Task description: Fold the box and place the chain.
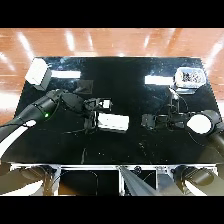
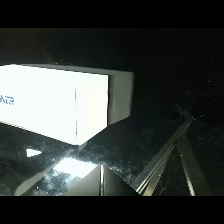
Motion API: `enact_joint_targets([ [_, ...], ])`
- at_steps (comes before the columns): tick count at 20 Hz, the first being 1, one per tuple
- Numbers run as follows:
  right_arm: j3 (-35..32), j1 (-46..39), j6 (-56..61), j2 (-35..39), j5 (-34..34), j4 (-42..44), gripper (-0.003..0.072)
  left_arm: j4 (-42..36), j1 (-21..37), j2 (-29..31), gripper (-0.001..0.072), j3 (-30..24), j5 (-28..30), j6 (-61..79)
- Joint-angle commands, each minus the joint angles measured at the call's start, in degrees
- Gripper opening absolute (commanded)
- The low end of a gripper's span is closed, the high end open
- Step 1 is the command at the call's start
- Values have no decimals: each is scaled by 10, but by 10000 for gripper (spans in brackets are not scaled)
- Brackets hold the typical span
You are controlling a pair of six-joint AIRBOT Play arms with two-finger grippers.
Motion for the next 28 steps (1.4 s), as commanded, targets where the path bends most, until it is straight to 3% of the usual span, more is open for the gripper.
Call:
enact_joint_targets([
  [1,0,0,0,0,0,0,28,-2,20,28,17,2,-1,-20],
  [7,0,0,0,0,-6,0,28,7,142,111,16,2,15,-156],
  [11,0,0,-15,0,-21,-2,28,24,256,136,15,2,90,-236],
  [17,0,0,-23,0,-32,-17,28,129,424,169,15,1,156,-340],
  [20,0,0,-23,0,-38,-25,28,136,524,178,15,1,141,-360],
  [23,0,0,-24,0,-44,-25,28,126,619,174,17,1,87,-373],
  [25,0,0,-24,0,-51,-25,28,108,664,162,17,2,57,-373],
  [28,0,0,-23,0,-60,-25,28,84,686,125,17,2,19,-369],
])
